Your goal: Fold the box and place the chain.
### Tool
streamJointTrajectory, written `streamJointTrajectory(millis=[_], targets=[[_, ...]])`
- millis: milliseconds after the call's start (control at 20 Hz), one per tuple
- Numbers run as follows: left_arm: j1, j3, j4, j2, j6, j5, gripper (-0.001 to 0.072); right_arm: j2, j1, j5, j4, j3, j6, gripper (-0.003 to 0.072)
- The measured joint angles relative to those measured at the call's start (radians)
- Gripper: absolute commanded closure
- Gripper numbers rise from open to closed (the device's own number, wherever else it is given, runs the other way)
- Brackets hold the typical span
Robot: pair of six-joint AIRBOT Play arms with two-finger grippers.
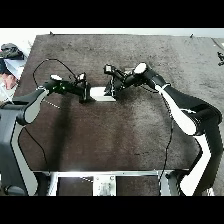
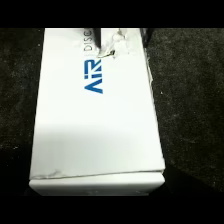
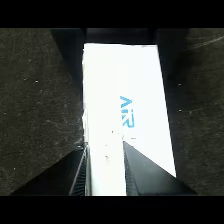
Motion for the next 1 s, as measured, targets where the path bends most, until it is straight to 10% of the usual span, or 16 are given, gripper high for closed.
streamJointTrajectory(millis=[600,700,1000], targets=[[0.000,0.000,-0.002,0.000,-0.003,0.000,0.0363,0.026,-0.035,0.043,0.130,-0.006,0.014,0.0422],[0.000,0.000,-0.002,0.000,-0.003,0.000,0.0363,0.026,-0.041,0.045,0.159,-0.007,0.018,0.0692],[0.000,0.000,-0.002,0.000,-0.003,0.000,0.0363,-0.006,-0.046,0.049,0.120,-0.006,0.106,0.0694]])
